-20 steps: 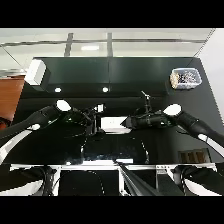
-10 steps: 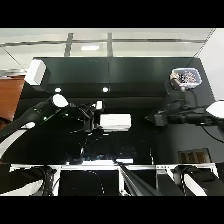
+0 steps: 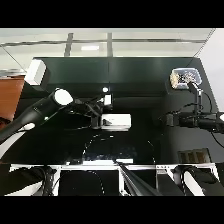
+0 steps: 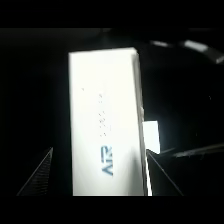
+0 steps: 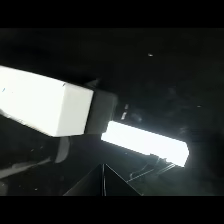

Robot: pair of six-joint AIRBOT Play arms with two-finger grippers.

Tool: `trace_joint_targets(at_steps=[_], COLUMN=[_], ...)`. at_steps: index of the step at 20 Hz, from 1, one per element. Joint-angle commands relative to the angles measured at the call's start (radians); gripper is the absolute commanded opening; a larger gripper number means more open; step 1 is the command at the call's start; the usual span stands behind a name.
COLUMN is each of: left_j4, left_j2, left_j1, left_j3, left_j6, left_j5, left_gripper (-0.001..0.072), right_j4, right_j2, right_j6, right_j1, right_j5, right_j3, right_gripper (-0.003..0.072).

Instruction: Fold the box and place the chain.

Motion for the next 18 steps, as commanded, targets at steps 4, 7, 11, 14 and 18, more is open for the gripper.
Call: trace_joint_targets(at_steps=[4,7,11,14,18], left_j4=[-0.04,-0.04,-0.018,-0.005,0.002], left_j2=[-0.122,-0.124,-0.13,-0.142,-0.152], left_j1=[-0.027,-0.031,-0.039,-0.06,-0.087], left_j3=[0.062,0.062,0.062,0.062,0.062], left_j6=[-0.182,-0.182,-0.173,-0.174,-0.173], left_j5=[0.018,0.017,0.011,0.005,-0.011], left_gripper=[0.0709,0.0709,0.0708,0.0708,0.0708], right_j4=[-0.003,-0.003,0.003,0.016,0.016], right_j2=[0.003,0.003,0.003,0.003,0.003], right_j6=[0.003,0.003,0.003,0.003,0.003], right_j1=[-0.006,-0.006,-0.006,-0.006,-0.006], right_j5=[-0.016,-0.016,-0.037,-0.046,-0.046], right_j3=[-0.004,-0.004,-0.004,-0.004,-0.004], right_gripper=[0.002,0.002,0.002,0.002,0.002])
